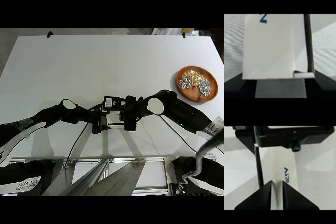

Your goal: Fold the box and place the chain.

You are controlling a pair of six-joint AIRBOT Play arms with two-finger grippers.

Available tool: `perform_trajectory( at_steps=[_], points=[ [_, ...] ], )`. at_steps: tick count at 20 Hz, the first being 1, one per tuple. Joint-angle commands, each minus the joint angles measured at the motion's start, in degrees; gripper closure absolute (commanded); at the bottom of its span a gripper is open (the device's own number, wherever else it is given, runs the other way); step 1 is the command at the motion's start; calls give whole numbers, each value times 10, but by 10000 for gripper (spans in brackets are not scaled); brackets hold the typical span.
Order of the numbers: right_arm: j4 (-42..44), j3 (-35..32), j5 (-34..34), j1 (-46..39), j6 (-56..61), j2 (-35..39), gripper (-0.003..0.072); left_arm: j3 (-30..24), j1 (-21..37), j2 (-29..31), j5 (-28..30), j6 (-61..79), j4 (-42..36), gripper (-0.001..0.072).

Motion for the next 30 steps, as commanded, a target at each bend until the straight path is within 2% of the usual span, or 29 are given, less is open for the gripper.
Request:
perform_trajectory(
  at_steps=[1,16,18,20,25,30],
  points=[
    [-2,0,-5,0,0,0,576,0,0,0,0,2,1,456],
    [31,-33,-3,0,0,0,572,0,0,0,0,2,1,456],
    [31,-33,0,0,0,0,562,0,0,0,0,2,1,456],
    [35,-33,5,0,0,0,480,0,0,0,0,2,1,456],
    [36,-33,9,-1,0,17,479,0,0,0,0,2,1,456],
    [97,-33,12,-46,2,23,489,0,0,0,0,2,1,456]
  ],
)
